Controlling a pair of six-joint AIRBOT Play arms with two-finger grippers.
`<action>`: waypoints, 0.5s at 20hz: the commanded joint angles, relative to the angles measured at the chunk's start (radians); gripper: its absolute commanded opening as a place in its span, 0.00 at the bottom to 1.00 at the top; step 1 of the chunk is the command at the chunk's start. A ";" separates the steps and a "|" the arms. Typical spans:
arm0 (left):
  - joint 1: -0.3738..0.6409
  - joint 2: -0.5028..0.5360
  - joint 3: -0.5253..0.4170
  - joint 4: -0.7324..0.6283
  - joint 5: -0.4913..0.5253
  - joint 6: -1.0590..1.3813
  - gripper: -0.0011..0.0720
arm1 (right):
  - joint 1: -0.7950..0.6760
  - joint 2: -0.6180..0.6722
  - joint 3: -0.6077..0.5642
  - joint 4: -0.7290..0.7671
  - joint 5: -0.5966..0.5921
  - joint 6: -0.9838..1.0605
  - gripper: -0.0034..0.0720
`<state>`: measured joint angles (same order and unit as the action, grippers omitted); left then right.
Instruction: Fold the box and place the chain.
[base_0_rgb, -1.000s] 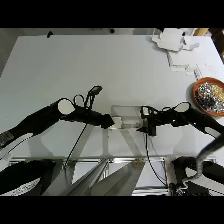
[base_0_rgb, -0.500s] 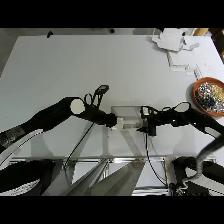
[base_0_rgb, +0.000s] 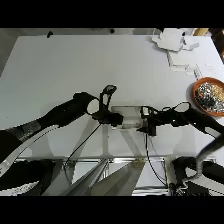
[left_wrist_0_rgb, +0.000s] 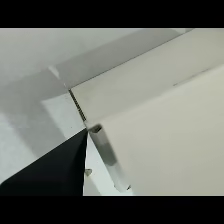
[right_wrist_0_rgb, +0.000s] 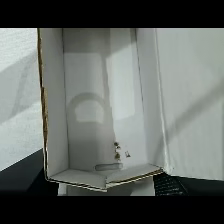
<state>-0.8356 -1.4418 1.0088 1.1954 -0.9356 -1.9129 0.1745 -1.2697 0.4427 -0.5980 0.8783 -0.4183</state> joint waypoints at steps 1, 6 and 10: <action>-0.040 -0.054 0.076 0.132 -0.084 -0.165 0.52 | 0.000 0.000 0.000 0.000 0.000 0.001 0.65; -0.076 -0.141 0.172 0.239 -0.203 -0.345 0.48 | 0.000 0.000 0.000 0.000 0.000 0.001 0.65; -0.076 -0.152 0.180 0.241 -0.194 -0.449 0.48 | 0.000 0.000 0.000 0.000 0.000 0.001 0.65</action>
<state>-0.9058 -1.5780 1.1717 1.4055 -1.1069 -2.2665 0.1741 -1.2697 0.4427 -0.5980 0.8783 -0.4179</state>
